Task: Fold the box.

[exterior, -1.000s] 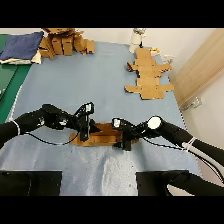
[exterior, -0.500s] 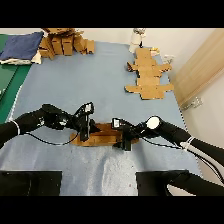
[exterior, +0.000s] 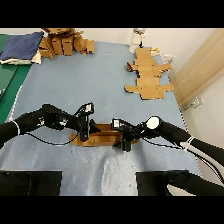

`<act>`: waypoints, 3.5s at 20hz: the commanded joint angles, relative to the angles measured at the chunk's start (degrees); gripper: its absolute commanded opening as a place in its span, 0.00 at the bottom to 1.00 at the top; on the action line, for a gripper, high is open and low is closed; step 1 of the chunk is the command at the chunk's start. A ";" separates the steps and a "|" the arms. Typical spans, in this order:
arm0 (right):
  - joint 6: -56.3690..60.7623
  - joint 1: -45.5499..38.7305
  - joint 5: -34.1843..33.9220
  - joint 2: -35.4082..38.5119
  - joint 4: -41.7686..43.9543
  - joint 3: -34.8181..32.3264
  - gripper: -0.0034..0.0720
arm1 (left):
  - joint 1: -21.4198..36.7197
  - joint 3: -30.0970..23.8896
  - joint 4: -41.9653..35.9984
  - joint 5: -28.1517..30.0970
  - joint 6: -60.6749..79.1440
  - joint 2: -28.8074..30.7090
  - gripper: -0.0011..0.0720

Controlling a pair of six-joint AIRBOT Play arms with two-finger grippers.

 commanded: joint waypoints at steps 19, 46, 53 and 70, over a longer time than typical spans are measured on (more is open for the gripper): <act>-0.11 0.00 -0.22 0.04 0.00 0.04 0.80 | -0.13 0.00 -3.45 1.62 0.00 -0.02 0.03; -0.11 0.04 -0.26 0.04 -1.57 0.04 0.82 | -0.13 1.81 4.57 9.31 -22.40 9.07 0.84; -0.11 0.04 -0.26 0.04 -1.81 0.04 0.82 | -0.13 1.84 16.20 7.48 -34.25 13.53 0.82; -0.11 0.09 -0.92 -0.17 -3.23 0.04 0.82 | -10.54 3.39 25.03 13.94 -79.93 14.64 0.03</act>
